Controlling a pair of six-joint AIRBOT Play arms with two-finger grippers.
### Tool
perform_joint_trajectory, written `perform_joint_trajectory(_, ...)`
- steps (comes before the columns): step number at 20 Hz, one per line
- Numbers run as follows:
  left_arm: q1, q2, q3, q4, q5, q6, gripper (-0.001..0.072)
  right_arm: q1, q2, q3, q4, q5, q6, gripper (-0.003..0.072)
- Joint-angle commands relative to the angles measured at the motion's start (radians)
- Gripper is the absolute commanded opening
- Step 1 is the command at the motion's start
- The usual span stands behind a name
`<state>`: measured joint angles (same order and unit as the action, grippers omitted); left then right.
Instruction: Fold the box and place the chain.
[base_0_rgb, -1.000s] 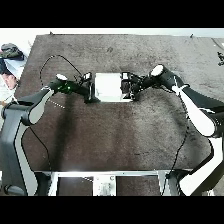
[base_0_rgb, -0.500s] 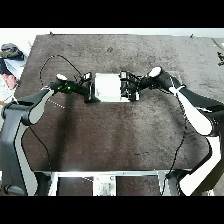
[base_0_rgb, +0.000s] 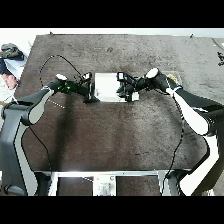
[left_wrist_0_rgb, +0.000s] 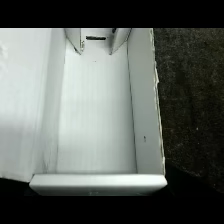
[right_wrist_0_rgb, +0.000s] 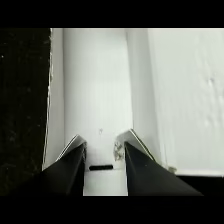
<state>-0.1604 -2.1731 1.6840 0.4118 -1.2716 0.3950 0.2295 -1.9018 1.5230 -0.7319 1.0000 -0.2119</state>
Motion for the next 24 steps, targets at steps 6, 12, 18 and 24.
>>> perform_joint_trajectory(6,-0.001,0.000,0.000,-0.001,0.000,-0.002,0.0349,0.010,-0.004,0.000,0.011,-0.033,-0.081,0.0389)
perform_joint_trajectory(12,-0.001,0.000,0.000,-0.001,0.000,-0.002,0.0349,0.008,-0.004,0.000,0.005,-0.044,-0.080,0.0712)
perform_joint_trajectory(18,-0.001,0.000,0.000,-0.001,0.000,-0.002,0.0348,-0.008,-0.002,0.000,-0.005,-0.046,-0.069,0.0273)
perform_joint_trajectory(24,-0.001,0.000,0.000,-0.001,0.000,-0.002,0.0349,-0.062,0.019,0.000,-0.059,-0.036,0.138,0.0029)
